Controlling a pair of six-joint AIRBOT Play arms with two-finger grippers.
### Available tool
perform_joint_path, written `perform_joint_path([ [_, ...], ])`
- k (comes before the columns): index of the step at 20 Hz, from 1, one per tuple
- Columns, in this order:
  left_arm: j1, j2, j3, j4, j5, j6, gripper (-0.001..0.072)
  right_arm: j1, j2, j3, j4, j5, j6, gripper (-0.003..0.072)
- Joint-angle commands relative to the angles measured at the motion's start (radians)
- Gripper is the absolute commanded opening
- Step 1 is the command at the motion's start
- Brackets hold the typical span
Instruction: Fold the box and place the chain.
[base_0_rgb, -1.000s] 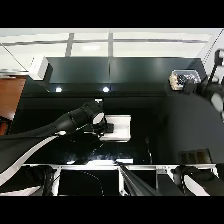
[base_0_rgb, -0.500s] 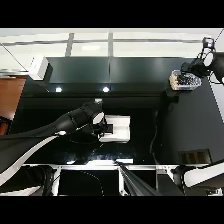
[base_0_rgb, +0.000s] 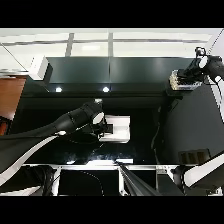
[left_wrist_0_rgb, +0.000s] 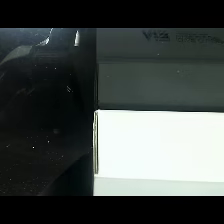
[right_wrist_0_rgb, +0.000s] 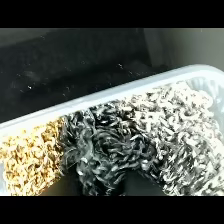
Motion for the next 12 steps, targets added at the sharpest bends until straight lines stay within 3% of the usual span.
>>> perform_joint_path([
  [1, 0.000, 0.001, 0.001, 0.000, -0.002, 0.000, 0.0032, 0.001, 0.003, 0.028, 0.026, 0.074, -0.053, 0.0039],
  [7, 0.000, 0.001, 0.001, -0.004, 0.001, 0.000, 0.0032, -0.001, 0.220, 0.053, 0.037, 0.145, -0.177, 0.0037],
  [12, 0.000, 0.001, 0.001, -0.004, 0.001, 0.000, 0.0032, -0.045, 0.468, 0.052, 0.183, 0.145, -0.212, 0.0037],
])
